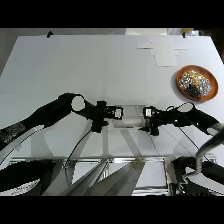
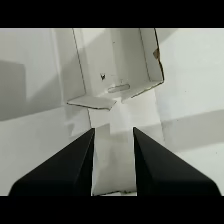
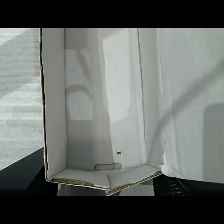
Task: Fold the box and place the chain.
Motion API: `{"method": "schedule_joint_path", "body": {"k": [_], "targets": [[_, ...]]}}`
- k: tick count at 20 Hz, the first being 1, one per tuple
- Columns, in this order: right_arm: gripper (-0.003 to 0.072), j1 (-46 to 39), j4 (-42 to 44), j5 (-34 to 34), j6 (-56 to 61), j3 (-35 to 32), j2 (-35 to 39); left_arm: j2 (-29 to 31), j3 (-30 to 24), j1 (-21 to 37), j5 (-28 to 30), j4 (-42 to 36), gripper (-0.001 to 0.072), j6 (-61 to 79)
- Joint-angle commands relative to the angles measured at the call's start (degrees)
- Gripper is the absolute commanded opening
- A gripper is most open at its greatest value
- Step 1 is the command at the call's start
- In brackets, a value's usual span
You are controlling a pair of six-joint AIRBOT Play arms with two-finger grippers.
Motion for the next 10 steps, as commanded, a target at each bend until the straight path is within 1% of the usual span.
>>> {"method": "schedule_joint_path", "body": {"k": [1, 2, 3, 5, 8, 10], "targets": [[0.0457, 0.00, 0.02, 0.00, 0.00, 0.04, 0.04, -0.90, -0.02, -0.85, 0.48, -1.25, 0.0248, 0.55], [0.0457, 0.00, 0.02, 0.02, 0.00, 0.04, 0.04, -1.38, -0.02, -1.09, 0.48, -1.40, 0.0240, 0.48], [0.0457, 0.00, 0.02, 0.02, 0.00, 0.04, 0.04, -1.81, -0.02, -1.33, 0.50, -1.92, 0.0189, 0.48], [0.0457, 0.00, 0.02, 0.00, 0.02, 0.04, 0.04, -2.49, -0.02, -1.55, 1.44, -2.23, 0.0190, -0.59], [0.0457, 0.00, 0.02, 0.02, 0.00, 0.04, 0.04, -2.69, -0.02, -1.55, 4.63, -2.25, 0.0190, -2.51], [0.0457, 0.00, 0.02, 0.02, 0.00, 0.04, 0.04, -2.71, -0.02, -1.77, 4.96, -2.36, 0.0190, -2.49]]}}
